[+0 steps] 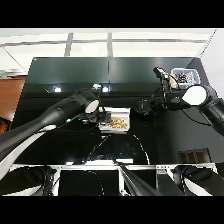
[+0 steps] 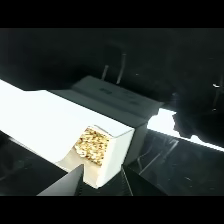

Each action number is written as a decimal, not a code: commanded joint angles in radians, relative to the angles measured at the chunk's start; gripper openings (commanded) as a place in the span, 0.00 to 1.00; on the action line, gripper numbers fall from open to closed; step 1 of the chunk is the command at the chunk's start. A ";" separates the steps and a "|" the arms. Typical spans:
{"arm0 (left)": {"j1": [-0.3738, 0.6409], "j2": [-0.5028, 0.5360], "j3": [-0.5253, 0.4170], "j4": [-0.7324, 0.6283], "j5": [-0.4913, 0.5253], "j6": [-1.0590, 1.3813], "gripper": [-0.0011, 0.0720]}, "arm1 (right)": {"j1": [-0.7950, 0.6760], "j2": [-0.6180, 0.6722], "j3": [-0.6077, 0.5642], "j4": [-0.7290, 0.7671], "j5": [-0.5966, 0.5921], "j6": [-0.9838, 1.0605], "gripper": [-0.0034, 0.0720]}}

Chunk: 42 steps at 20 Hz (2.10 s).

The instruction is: Fold the box and place the chain.

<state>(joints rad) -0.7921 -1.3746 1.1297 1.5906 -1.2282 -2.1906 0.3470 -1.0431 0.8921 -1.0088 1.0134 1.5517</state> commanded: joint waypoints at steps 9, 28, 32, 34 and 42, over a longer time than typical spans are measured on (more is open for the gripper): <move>0.689 0.357 -0.600 -1.024 0.228 1.263 0.72 | -0.003 0.000 0.000 -0.042 -0.037 0.000 0.41; 0.472 0.091 -0.509 -1.048 0.377 2.559 0.99 | -0.002 -0.002 0.000 -0.039 -0.050 0.060 0.41; 0.440 0.054 -0.485 -1.053 0.383 2.550 0.99 | -0.002 -0.002 0.000 -0.039 -0.060 0.060 0.41; 0.420 0.038 -0.476 -1.053 0.391 2.550 0.99 | -0.002 -0.002 0.000 -0.039 -0.060 0.061 0.41; 0.410 0.027 -0.472 -1.053 0.391 2.550 0.38 | -0.002 -0.002 0.000 -0.040 -0.073 0.060 0.41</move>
<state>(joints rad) -0.3790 -1.3445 0.6556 0.5365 -0.8371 0.3599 0.3439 -1.0443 0.8921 -1.0477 0.9520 1.6123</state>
